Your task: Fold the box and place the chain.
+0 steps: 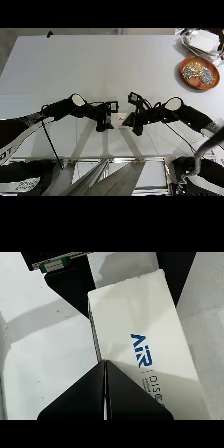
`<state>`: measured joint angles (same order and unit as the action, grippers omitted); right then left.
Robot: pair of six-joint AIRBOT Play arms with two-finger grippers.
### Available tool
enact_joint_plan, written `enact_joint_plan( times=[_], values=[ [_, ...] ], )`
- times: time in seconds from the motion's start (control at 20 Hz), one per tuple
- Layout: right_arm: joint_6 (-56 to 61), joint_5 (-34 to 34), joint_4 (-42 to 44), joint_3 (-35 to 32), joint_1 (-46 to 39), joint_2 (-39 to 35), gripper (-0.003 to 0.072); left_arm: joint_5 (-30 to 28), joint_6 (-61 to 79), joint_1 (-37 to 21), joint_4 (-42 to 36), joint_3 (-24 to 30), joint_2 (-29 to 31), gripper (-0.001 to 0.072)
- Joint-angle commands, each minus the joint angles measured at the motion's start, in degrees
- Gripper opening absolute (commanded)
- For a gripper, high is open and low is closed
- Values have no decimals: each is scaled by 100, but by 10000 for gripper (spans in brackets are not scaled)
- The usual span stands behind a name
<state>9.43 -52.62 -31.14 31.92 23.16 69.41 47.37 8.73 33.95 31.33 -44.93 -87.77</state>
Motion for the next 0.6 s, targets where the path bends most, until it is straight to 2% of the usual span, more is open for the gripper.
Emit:
enact_joint_plan(
  times=[0.0,0.15,0.3,0.4,0.55],
  values=[
    [61,68,181,28,4,-103,16,0,2,-4,0,-2,4,272],
    [437,101,74,299,4,-529,16,4,2,-4,0,0,4,272],
    [1808,273,-673,662,4,-1110,16,0,2,-4,0,-2,4,272],
    [3176,295,-1609,866,4,-1534,16,0,2,-4,0,-2,4,272],
    [5705,197,-3526,1012,4,-2131,16,-2,2,-4,0,0,4,272]
  ],
)
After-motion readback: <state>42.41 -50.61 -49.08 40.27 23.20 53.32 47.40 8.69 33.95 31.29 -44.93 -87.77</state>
